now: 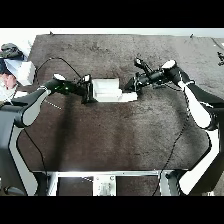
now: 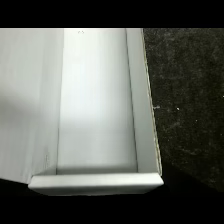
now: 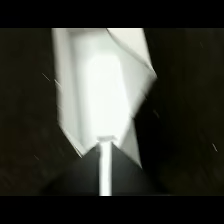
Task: Fold the box and place the chain.
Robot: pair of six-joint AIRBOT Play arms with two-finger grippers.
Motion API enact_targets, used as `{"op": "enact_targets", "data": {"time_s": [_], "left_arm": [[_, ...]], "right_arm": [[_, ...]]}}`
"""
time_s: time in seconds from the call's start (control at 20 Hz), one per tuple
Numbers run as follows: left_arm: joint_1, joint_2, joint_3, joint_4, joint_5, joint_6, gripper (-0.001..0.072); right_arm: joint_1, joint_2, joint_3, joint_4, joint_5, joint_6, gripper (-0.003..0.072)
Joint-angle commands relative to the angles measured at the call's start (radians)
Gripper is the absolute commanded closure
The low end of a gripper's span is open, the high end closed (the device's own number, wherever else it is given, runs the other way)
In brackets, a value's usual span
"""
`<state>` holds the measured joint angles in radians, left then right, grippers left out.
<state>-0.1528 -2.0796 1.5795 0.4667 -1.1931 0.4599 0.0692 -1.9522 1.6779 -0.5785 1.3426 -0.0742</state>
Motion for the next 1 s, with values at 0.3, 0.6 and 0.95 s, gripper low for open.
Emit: {"op": "enact_targets", "data": {"time_s": [0.3, 0.6, 0.95], "left_arm": [[0.000, 0.001, 0.001, 0.000, 0.007, 0.001, 0.0386], [0.000, 0.001, 0.001, 0.000, 0.006, 0.001, 0.0386], [0.000, 0.001, 0.001, 0.000, 0.006, 0.001, 0.0386]], "right_arm": [[0.088, 0.011, 0.000, 0.229, -0.165, 0.023, 0.0671], [0.093, -0.014, -0.001, 0.223, -0.334, 0.024, 0.0672], [0.093, -0.084, -0.001, 0.182, -0.380, 0.027, 0.0672]]}}
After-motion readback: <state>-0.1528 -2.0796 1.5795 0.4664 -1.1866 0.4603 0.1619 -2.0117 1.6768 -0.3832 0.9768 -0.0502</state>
